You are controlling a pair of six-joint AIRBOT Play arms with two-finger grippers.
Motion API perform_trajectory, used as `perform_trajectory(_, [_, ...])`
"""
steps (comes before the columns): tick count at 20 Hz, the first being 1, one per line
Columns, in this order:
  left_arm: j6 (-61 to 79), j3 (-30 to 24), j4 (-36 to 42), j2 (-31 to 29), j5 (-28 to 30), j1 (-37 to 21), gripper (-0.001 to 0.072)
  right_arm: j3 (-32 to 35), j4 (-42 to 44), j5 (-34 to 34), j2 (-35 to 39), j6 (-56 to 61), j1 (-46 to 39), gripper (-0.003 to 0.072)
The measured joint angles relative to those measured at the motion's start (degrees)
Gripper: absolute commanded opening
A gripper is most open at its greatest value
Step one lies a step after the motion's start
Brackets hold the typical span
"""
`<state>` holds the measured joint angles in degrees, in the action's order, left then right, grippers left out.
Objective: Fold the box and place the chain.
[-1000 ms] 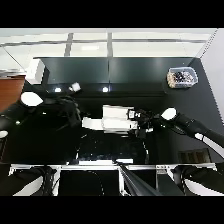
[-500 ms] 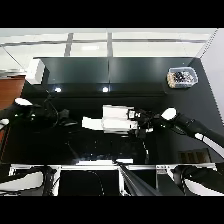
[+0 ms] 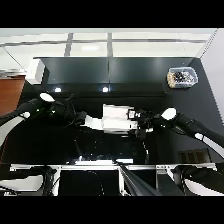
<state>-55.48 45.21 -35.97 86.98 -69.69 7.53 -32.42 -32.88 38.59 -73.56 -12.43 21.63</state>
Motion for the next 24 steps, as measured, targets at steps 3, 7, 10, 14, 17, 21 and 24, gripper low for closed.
perform_trajectory(3, [1.57, 2.91, 1.18, 0.24, -3.61, 0.90, 0.0558, 0.02, 0.00, 0.00, 0.00, 0.00, 0.00, 0.0170])
perform_trajectory(7, [2.40, 5.53, 2.54, 0.35, -5.49, 3.02, 0.0553, 0.02, 0.00, -0.02, 0.00, 0.00, 0.00, 0.0169])
perform_trajectory(10, [2.45, 6.86, 2.91, 0.37, -3.93, 6.47, 0.0458, 0.02, 0.00, -0.02, 0.00, -0.02, 0.00, 0.0169])
perform_trajectory(14, [-0.74, 9.25, 1.95, 0.37, -0.85, 10.47, 0.0457, 0.02, 0.00, -0.02, 0.00, 0.00, 0.00, 0.0170])
perform_trajectory(17, [-6.27, 11.54, -2.58, 0.37, 0.81, 13.00, 0.0457, 0.02, 0.00, 0.02, 0.00, 0.00, 0.00, 0.0170])
perform_trajectory(21, [-14.49, 13.88, -10.40, 0.37, 3.21, 16.39, 0.0389, 0.02, 0.00, 0.00, 0.00, -0.02, 0.00, 0.0169])
perform_trajectory(24, [-19.43, 14.56, -14.97, 0.37, 4.83, 19.04, 0.0389, 0.00, 0.00, 0.00, 0.00, -0.02, 0.00, 0.0170])
